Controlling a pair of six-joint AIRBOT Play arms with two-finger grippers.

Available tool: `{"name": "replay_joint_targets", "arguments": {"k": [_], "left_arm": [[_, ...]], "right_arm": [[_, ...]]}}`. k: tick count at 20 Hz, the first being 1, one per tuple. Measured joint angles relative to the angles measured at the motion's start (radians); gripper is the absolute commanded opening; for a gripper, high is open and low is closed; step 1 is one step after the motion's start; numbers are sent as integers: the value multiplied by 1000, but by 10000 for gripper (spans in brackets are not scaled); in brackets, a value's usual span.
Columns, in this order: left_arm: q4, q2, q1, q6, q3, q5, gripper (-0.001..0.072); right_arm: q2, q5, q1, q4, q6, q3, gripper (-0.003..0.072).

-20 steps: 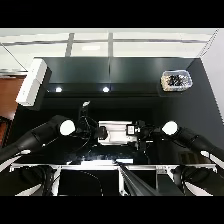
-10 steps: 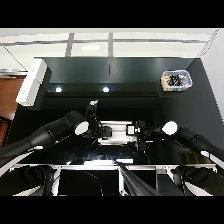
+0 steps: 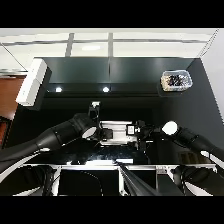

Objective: Fold the box and place the chain.

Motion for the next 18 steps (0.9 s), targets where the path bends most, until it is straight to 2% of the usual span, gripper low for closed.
{"name": "replay_joint_targets", "arguments": {"k": [4,5,6,8,18], "left_arm": [[47,-78,-27,-37,74,-76,393],[51,-92,-31,-41,87,-92,329],[53,-102,-33,-47,96,-100,328],[57,-116,-36,-58,108,-116,272],[58,-146,-39,-69,121,-137,275]], "right_arm": [[0,0,0,0,0,0,442],[0,0,0,0,0,0,442],[0,0,0,0,0,0,442],[0,0,0,0,0,0,442],[0,0,0,0,0,0,442]]}}
